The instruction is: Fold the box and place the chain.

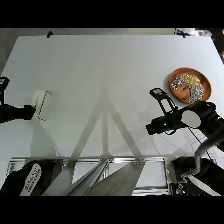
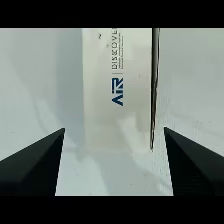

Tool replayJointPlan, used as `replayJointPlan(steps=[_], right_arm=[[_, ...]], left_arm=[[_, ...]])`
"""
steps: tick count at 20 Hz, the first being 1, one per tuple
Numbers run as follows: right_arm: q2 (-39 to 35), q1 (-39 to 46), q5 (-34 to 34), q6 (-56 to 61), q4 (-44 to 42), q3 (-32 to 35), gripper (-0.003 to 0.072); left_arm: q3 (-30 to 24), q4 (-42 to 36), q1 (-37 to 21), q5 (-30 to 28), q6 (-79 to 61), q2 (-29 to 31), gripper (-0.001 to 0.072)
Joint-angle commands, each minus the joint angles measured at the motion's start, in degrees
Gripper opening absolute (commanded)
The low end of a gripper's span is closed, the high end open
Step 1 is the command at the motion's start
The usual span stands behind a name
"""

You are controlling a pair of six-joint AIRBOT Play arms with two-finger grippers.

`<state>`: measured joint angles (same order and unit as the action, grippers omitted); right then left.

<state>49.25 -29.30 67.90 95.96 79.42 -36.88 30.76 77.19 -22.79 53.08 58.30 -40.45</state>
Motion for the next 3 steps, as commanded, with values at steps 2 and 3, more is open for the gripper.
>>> replayJointPlan(steps=[2, 3], right_arm=[[-0.04, 0.02, 0.02, 0.00, -0.02, 0.00, 0.0011], [-0.04, 0.02, 0.02, 0.00, -0.02, 0.00, 0.0011]], left_arm=[[0.02, -0.02, -0.04, 0.26, 0.00, 3.45, 0.0696], [0.02, -0.02, -0.04, 0.17, 0.00, 3.43, 0.0696]])
